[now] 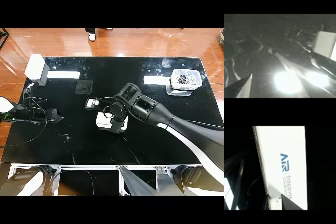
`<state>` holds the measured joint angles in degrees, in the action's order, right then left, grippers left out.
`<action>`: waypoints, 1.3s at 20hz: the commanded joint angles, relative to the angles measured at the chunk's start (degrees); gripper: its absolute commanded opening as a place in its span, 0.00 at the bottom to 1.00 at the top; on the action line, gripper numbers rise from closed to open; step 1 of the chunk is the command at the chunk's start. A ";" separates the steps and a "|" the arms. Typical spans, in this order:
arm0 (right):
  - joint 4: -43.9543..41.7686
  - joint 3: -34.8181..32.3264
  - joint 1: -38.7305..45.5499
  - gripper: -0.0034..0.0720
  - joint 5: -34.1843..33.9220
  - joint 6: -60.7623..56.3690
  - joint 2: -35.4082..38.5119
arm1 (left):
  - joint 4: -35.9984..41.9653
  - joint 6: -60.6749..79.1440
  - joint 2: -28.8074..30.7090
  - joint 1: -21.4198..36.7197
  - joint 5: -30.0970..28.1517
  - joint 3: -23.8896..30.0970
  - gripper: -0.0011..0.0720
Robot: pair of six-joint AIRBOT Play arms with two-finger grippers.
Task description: Fold the box and place the chain.
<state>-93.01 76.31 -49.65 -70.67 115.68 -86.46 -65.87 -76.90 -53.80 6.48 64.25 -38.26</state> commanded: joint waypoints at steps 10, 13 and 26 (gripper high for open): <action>-6.05 -0.37 6.14 0.08 0.94 -19.98 10.60 | 8.24 3.72 -0.13 -0.07 -2.29 0.07 0.88; -13.44 -12.15 16.81 0.08 6.84 -33.97 17.70 | 8.46 4.76 -0.15 -1.55 -2.29 0.09 0.89; -54.66 -35.60 16.33 0.08 36.89 -27.80 18.14 | 8.50 4.76 -2.71 -7.23 -5.75 1.16 0.88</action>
<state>-145.43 41.47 -32.91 -35.53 87.42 -67.59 -57.39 -72.18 -56.18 -0.27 58.98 -37.21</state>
